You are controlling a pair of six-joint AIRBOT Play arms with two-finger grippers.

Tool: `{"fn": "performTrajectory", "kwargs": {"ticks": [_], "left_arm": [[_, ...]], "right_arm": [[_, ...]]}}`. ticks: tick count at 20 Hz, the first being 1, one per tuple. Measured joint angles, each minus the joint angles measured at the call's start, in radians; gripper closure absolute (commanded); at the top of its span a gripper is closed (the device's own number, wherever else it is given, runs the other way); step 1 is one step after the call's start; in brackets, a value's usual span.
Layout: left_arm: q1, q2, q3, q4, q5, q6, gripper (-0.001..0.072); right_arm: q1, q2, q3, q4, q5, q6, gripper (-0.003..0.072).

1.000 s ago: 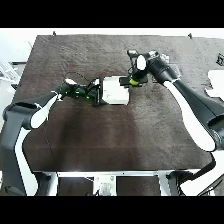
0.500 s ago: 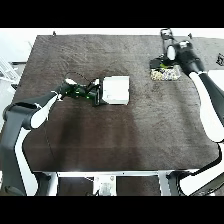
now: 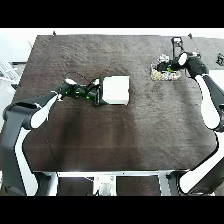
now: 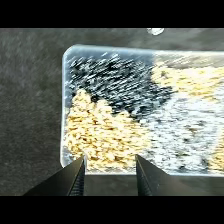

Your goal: Fold the box and place the chain.

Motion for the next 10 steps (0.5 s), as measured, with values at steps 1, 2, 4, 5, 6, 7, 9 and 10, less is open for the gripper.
{"fn": "performTrajectory", "kwargs": {"ticks": [1,2,4,5,6,7,9,10], "left_arm": [[0.000,0.000,0.000,0.000,0.000,0.000,0.0172],[0.000,0.000,0.000,0.000,0.000,0.000,0.0172],[0.000,0.000,0.000,0.000,0.000,0.000,0.0172],[0.000,0.000,0.000,0.000,0.000,0.000,0.0172],[0.000,0.000,0.000,0.000,0.000,0.000,0.0172],[0.000,0.000,0.000,0.000,0.000,0.000,0.0172],[0.000,0.000,0.000,0.000,0.000,0.000,0.0172],[0.000,0.000,0.000,0.000,0.000,0.000,0.0172]], "right_arm": [[-0.003,-0.012,0.000,0.014,-0.009,-0.013,0.0320],[-0.007,-0.024,0.000,0.034,-0.016,-0.026,0.0320],[-0.007,-0.044,0.003,0.061,-0.023,-0.043,0.0321],[-0.007,-0.052,0.006,0.071,-0.027,-0.049,0.0321],[-0.008,-0.061,0.009,0.083,-0.031,-0.053,0.0321],[-0.008,-0.069,0.010,0.097,-0.031,-0.058,0.0336],[-0.008,-0.081,0.014,0.118,-0.036,-0.065,0.0427],[-0.008,-0.085,0.015,0.125,-0.039,-0.068,0.0465]]}}
